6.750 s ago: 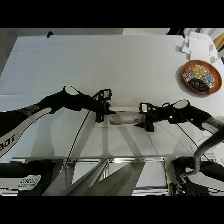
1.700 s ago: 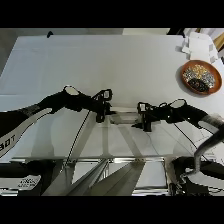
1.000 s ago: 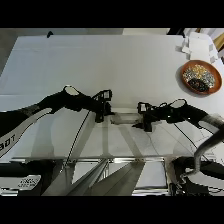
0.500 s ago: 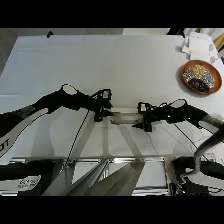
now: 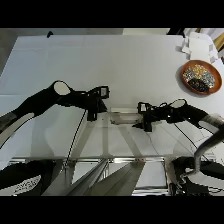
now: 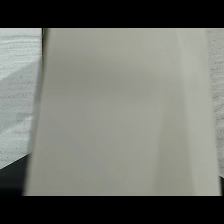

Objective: Fold the box and place the chain.

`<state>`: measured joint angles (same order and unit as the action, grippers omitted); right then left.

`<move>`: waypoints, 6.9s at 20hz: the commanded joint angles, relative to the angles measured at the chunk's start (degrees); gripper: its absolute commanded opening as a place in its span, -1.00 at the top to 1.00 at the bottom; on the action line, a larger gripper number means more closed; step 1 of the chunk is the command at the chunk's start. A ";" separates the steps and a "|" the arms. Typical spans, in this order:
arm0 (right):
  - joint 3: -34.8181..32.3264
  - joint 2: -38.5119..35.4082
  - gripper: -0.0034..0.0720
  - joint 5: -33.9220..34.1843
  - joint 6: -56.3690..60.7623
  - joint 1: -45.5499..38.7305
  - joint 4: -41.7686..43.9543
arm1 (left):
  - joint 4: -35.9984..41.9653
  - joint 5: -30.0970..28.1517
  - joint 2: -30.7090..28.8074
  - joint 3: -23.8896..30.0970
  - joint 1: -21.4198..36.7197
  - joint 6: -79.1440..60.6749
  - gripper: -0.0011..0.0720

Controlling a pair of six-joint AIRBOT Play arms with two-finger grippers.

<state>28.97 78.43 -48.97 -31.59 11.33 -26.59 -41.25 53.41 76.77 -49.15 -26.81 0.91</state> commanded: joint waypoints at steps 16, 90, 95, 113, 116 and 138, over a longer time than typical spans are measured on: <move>-0.02 0.02 0.12 0.00 0.02 0.02 0.02 | 3.72 -0.79 -4.76 -0.02 -11.69 9.68 0.96; -0.02 0.00 0.12 0.07 0.02 0.02 0.02 | -25.20 2.01 -11.47 0.00 -10.60 30.56 0.93; -0.02 0.00 0.12 0.07 0.02 0.02 0.02 | -25.20 -1.90 -11.10 0.00 -10.62 30.16 0.37; -0.02 0.00 0.12 0.07 0.02 0.02 0.02 | -21.22 -10.10 3.56 0.00 -9.77 20.68 -0.04; -0.02 0.00 0.12 0.07 0.02 0.02 0.02 | -19.65 -8.22 5.11 0.00 -10.80 17.79 0.01; -0.02 0.00 0.12 0.07 0.02 0.02 0.00 | -10.97 -13.07 5.20 0.02 -15.82 9.57 0.73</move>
<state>28.97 78.43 -48.93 -31.62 11.31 -26.65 -53.36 41.36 81.93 -49.10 -42.09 10.50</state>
